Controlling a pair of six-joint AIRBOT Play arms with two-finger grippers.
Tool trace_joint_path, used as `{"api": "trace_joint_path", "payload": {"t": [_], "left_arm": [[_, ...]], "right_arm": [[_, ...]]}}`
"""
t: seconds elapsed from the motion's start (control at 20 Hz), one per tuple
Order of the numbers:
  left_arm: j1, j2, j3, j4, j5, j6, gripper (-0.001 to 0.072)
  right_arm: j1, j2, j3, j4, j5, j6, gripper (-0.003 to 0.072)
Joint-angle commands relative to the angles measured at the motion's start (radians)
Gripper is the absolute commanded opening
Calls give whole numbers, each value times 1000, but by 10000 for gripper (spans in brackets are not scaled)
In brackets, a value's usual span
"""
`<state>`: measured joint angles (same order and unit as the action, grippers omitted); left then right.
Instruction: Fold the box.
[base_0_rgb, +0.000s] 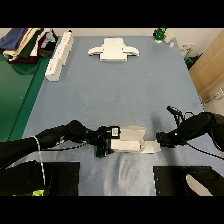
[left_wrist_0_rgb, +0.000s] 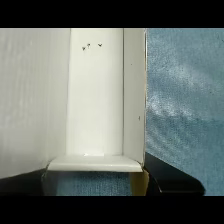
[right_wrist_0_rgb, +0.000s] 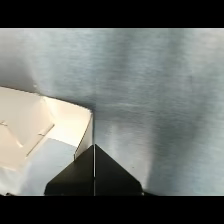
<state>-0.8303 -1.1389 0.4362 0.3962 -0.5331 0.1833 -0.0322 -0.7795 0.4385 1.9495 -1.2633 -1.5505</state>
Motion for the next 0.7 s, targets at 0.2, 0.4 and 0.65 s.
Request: {"api": "trace_joint_path", "payload": {"t": [0.2, 0.4, 0.65], "left_arm": [[1, 0, 1, 0, 1, 0, 520], [1, 0, 1, 0, 0, 0, 519], [1, 0, 1, 0, 0, 0, 520]], "right_arm": [[1, -33, -52, 4, 47, -11, 0], [1, -36, -71, 147, 39, -85, 0], [1, 28, -11, 172, -6, -90, 1]]}}
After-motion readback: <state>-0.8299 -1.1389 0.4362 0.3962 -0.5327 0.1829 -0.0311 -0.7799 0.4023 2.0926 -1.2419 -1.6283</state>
